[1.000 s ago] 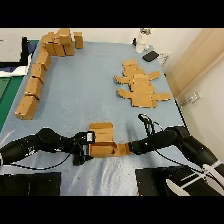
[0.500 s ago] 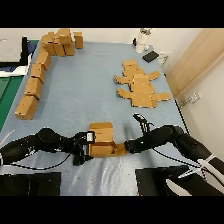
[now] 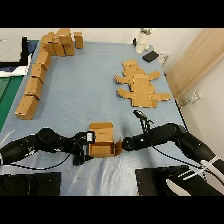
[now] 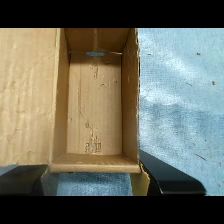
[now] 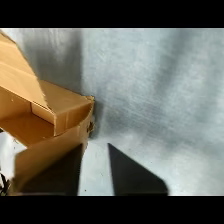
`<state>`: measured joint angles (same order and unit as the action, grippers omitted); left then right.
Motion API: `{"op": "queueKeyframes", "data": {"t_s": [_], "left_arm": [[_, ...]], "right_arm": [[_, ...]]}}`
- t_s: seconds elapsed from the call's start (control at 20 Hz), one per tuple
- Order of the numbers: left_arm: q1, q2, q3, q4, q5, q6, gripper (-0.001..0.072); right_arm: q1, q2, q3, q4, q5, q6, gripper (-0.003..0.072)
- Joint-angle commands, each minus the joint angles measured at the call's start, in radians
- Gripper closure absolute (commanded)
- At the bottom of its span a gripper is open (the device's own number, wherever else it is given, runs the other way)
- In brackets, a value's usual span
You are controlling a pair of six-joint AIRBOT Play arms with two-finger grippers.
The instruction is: Fold the box.
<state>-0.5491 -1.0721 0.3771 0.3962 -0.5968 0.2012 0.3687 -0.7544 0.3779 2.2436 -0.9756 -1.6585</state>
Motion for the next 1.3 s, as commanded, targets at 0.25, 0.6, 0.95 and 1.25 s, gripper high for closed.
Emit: {"op": "queueKeyframes", "data": {"t_s": [0.25,0.6,0.95,1.25], "left_arm": [[0.000,0.000,0.000,0.000,0.000,0.000,0.0186],[0.000,0.000,0.000,0.000,0.000,0.000,0.0187],[0.000,0.000,0.000,0.000,0.000,0.000,0.0187],[0.000,0.000,0.000,0.000,0.000,0.000,0.0187]], "right_arm": [[0.019,0.000,0.032,0.036,-0.009,0.002,0.0224],[0.256,-0.049,0.130,-0.174,0.070,0.335,0.0224],[0.562,-0.407,0.388,-0.625,-0.134,0.841,0.0225],[0.653,-0.619,0.591,-0.711,-0.267,0.954,0.0355]]}}
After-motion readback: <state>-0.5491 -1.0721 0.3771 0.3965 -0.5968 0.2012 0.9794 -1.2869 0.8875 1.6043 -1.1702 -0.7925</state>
